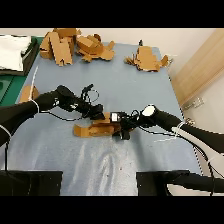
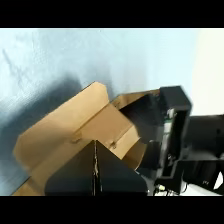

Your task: Fold the box.

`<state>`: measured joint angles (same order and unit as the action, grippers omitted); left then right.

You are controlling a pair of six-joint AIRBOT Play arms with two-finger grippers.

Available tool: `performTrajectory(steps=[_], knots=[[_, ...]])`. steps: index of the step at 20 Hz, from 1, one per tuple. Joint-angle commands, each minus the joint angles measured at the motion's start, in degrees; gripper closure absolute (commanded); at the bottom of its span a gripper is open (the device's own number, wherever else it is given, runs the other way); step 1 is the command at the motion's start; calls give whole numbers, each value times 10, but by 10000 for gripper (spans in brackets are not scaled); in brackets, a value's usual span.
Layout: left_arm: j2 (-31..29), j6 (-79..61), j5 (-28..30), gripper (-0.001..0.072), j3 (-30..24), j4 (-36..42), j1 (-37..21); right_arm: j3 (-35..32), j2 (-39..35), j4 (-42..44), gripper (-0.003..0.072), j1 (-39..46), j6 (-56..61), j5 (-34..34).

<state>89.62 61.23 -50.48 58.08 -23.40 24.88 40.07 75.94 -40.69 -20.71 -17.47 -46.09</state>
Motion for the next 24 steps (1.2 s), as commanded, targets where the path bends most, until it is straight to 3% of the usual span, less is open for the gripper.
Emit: performTrajectory(steps=[1,12,16,20,24], knots=[[0,3,1,703,0,-3,-3,0,0,0,197,0,1,1],[16,0,-10,702,4,-6,-4,0,0,-1,197,0,1,1],[-34,-82,-19,702,32,-8,-38,0,0,-3,197,0,1,1],[-115,-94,2,702,28,-118,-118,0,0,-3,197,0,1,1],[-163,-165,-46,701,28,-274,-145,0,0,-3,197,0,1,1]])
